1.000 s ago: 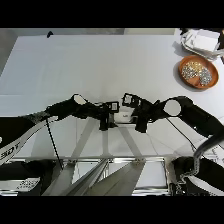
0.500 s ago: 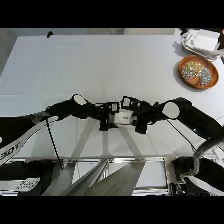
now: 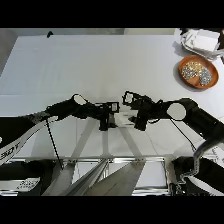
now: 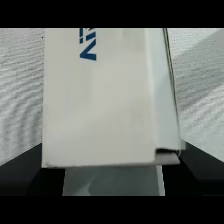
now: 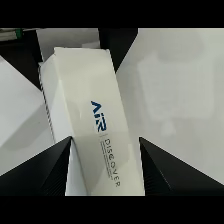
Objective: Fold the box and place the chain.
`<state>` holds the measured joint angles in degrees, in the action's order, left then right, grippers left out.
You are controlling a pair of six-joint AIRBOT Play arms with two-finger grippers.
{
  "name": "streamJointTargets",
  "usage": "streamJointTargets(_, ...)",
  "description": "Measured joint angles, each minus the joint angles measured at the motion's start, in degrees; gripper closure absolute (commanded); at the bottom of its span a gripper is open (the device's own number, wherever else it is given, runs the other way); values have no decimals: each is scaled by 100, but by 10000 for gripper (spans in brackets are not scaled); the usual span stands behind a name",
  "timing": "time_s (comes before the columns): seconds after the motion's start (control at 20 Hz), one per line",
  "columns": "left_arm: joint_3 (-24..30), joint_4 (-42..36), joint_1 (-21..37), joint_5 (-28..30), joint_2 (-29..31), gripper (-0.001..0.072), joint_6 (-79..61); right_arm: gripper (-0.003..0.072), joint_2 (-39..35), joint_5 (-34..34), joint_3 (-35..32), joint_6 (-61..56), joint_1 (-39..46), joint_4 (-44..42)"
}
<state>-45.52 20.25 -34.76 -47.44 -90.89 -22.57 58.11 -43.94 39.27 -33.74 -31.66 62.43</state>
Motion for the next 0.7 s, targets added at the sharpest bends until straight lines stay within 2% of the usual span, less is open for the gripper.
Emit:
streamJointTargets(0.1,0,2,0,-11,0,377,0,285,-9,7,-2,68,0,-81)
streamJointTargets(0.7,2,-7,-2,-15,0,377,0,283,-9,-413,-153,415,0,-39)
